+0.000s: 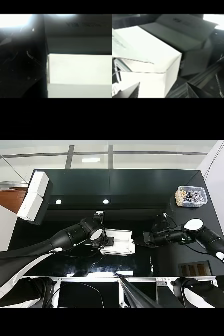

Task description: Fold the box and place the chain.

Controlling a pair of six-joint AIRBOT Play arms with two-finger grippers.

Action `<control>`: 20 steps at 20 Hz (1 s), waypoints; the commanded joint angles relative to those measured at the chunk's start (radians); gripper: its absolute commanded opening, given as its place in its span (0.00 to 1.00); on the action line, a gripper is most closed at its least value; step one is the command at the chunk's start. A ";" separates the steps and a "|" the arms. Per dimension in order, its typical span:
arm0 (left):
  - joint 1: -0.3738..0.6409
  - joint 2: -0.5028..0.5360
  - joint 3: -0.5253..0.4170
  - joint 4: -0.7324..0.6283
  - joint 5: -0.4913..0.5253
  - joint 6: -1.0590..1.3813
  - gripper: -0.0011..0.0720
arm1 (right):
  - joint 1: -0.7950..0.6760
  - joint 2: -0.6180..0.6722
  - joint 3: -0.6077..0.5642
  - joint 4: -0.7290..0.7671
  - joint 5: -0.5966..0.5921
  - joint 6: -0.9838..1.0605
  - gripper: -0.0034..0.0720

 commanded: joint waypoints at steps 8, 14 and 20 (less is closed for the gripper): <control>0.000 0.000 -0.001 0.000 -0.002 0.000 0.05 | 0.216 0.000 0.021 -0.035 -0.183 0.208 0.79; 0.000 -0.001 -0.001 0.000 -0.001 0.000 0.05 | 0.367 0.000 0.037 -0.270 -0.293 0.477 0.76; 0.000 -0.001 -0.001 0.001 0.002 0.000 0.05 | 0.509 0.000 0.160 -0.586 -0.314 0.819 0.75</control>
